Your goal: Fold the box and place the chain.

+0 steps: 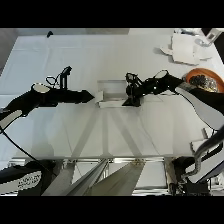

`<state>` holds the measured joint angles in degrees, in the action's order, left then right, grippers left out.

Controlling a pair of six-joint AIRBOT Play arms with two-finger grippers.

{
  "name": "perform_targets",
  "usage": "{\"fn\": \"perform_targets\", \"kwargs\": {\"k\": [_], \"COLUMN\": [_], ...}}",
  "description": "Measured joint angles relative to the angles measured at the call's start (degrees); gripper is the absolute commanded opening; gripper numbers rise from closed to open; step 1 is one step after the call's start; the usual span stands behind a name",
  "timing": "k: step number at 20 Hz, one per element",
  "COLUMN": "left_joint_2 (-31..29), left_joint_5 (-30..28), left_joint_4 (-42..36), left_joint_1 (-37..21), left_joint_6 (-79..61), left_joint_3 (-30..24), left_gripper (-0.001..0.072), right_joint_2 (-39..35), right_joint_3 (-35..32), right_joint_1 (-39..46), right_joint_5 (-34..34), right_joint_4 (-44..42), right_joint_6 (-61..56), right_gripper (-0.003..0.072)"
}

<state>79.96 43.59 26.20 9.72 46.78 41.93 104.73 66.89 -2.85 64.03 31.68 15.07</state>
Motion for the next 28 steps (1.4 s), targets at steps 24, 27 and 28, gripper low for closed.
{"fn": "perform_targets", "kwargs": {"k": [24,27,28], "left_joint_2": [1.6,1.6,1.6], "left_joint_5": [3.7,2.9,2.5], "left_joint_4": [-12.1,-15.2,-15.6], "left_joint_1": [2.9,3.6,3.9], "left_joint_6": [-13.1,-13.1,-13.1], "left_joint_3": [0.0,0.0,0.0], "left_gripper": [0.0314,0.0315,0.0315], "right_joint_2": [0.0,0.0,0.0], "right_joint_3": [0.0,0.0,0.0], "right_joint_1": [0.0,0.0,0.0], "right_joint_5": [0.0,0.0,0.0], "right_joint_4": [0.0,0.0,0.0], "right_joint_6": [0.0,0.0,-0.1], "right_gripper": [0.0336,0.0336,0.0336]}}
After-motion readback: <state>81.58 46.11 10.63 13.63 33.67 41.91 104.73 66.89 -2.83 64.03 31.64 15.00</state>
